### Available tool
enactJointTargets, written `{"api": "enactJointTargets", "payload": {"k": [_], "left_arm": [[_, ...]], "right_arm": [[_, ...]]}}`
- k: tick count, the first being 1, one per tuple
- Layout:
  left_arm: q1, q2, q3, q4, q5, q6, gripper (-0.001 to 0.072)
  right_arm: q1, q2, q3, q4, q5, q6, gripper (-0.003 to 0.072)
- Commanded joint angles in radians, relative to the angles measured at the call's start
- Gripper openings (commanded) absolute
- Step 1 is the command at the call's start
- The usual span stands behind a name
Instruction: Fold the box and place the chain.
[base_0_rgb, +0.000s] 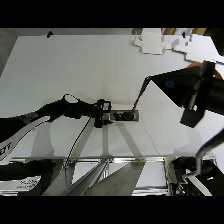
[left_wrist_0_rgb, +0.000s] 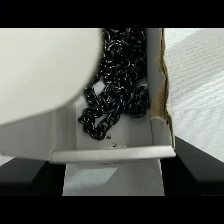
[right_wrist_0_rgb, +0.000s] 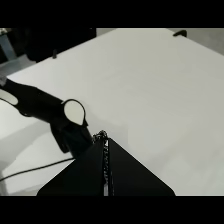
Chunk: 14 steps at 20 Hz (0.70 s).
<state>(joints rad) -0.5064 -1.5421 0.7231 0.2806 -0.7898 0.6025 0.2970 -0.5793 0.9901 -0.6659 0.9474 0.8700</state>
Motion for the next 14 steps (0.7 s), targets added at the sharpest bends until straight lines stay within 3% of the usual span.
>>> {"api": "enactJointTargets", "payload": {"k": [1, 8, 14], "left_arm": [[0.0, 0.0, 0.0, 0.0, 0.0, 0.0, 0.0214], [0.0, 0.0, 0.0, 0.0, 0.001, 0.0, 0.0214], [0.0, 0.0, 0.0, 0.0, 0.0, 0.0, 0.0214]], "right_arm": [[0.0, -0.061, 0.0, -0.009, 0.02, -0.016, 0.0013], [0.001, -0.214, 0.0, -0.06, 0.193, -0.037, 0.0015], [0.001, -0.348, -0.022, -0.093, 0.267, -0.029, 0.0016]]}}
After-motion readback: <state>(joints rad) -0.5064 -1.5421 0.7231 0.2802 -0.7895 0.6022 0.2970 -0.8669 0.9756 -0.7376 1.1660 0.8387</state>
